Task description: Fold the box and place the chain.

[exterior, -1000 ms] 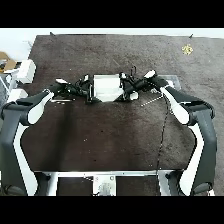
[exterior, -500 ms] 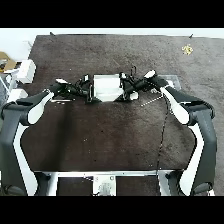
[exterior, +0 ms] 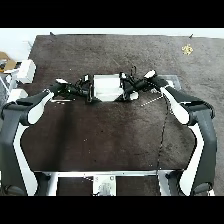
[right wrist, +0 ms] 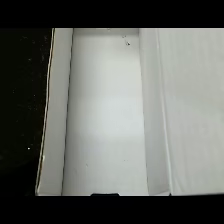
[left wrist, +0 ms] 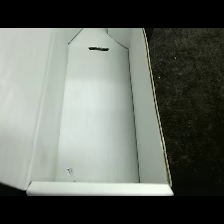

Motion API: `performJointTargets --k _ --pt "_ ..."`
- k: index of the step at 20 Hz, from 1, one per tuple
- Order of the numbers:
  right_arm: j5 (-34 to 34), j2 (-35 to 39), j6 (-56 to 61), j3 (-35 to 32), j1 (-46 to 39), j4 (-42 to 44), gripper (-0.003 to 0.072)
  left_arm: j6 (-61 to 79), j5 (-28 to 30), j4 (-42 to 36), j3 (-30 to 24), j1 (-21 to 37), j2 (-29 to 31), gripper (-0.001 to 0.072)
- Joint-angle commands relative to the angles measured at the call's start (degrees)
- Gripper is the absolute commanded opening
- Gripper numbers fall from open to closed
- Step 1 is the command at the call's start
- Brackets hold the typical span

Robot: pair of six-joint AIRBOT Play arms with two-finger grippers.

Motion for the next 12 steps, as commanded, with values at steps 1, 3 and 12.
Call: performJointTargets --k 1,3,12 --pt "0.02 0.02 0.04 -0.02 0.00 0.02 0.0450 -0.02 -0.24 -0.11 0.00 0.00 0.00 0.0275" --pt "-0.02 0.02 0.04 -0.02 0.00 0.02 0.0449 -0.02 -0.37 -0.11 0.02 0.00 0.00 0.0275" --pt "-0.90 1.27 6.88 0.02 0.00 -2.05 0.0690 -0.02 -1.14 -0.11 0.00 0.00 0.00 0.0275"
